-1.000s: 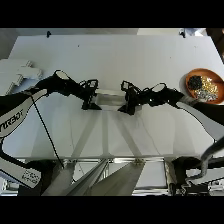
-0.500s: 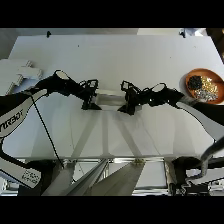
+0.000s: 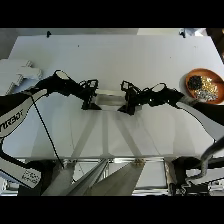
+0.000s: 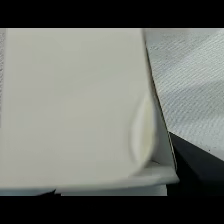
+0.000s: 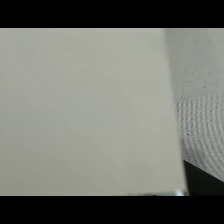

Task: Fold the box and place the chain.

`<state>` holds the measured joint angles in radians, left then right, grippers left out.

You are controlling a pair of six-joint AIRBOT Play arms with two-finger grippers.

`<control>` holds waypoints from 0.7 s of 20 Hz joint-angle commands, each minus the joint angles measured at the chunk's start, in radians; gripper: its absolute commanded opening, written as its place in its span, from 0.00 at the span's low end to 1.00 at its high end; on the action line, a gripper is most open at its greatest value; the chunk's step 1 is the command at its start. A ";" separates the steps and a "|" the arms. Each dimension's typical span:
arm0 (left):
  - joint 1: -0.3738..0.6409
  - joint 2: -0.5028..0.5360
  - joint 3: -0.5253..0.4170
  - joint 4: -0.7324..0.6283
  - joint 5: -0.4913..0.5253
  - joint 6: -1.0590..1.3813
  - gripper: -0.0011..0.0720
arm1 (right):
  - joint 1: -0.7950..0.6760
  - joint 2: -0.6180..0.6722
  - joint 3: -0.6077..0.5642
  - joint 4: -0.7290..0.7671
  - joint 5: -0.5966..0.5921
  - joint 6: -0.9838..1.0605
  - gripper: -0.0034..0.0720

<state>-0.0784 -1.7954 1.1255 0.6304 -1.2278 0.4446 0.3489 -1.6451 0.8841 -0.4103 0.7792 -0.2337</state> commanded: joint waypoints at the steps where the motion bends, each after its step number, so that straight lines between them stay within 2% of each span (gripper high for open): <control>1: 0.000 -0.001 0.000 -0.002 0.004 0.000 0.55 | 0.000 0.001 0.000 -0.002 -0.005 -0.004 0.96; 4: 0.000 -0.001 0.000 -0.003 0.004 0.000 0.55 | 0.000 0.024 0.000 -0.027 0.002 -0.004 0.96; 9: 0.000 -0.001 0.000 -0.002 0.004 0.000 0.55 | 0.000 0.122 0.000 -0.199 -0.002 0.002 0.96; 14: 0.000 -0.001 0.000 -0.002 0.004 0.000 0.55 | -0.039 0.224 0.000 -0.273 -0.003 0.046 0.96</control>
